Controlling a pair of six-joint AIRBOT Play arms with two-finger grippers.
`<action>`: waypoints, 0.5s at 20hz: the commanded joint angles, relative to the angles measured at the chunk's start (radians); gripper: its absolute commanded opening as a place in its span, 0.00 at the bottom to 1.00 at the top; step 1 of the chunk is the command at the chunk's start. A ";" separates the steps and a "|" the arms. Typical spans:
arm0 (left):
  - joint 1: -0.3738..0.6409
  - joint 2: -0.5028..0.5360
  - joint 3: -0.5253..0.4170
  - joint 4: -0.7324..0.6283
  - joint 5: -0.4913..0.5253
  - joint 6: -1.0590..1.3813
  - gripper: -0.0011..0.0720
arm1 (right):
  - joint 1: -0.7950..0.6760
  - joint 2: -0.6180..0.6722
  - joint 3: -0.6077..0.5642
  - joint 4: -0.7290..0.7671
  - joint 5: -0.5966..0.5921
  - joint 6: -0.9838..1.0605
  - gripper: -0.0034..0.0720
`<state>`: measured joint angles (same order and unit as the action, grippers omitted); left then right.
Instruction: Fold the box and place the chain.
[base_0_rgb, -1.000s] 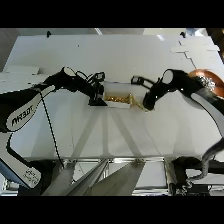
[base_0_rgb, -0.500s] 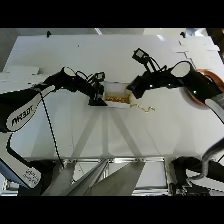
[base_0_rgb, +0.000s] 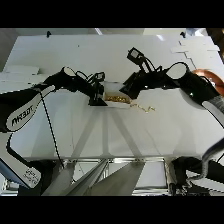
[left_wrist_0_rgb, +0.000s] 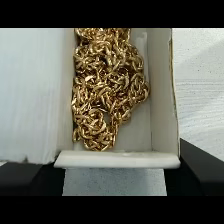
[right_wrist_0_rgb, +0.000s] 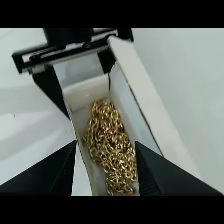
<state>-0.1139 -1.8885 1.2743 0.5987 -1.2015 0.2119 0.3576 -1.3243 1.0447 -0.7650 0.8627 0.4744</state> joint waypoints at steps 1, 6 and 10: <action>0.000 0.000 0.000 0.000 0.000 0.000 0.45 | 0.003 0.008 0.001 -0.194 0.057 0.058 0.59; 0.000 0.000 0.000 0.000 0.000 0.000 0.45 | 0.002 0.009 -0.021 -0.526 0.153 0.162 0.59; 0.000 0.000 0.000 0.000 0.000 0.000 0.45 | -0.006 0.009 -0.130 -0.533 0.121 0.175 0.59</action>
<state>-0.1139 -1.8885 1.2743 0.5991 -1.2015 0.2119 0.3569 -1.3163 0.9741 -1.2327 0.9894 0.6224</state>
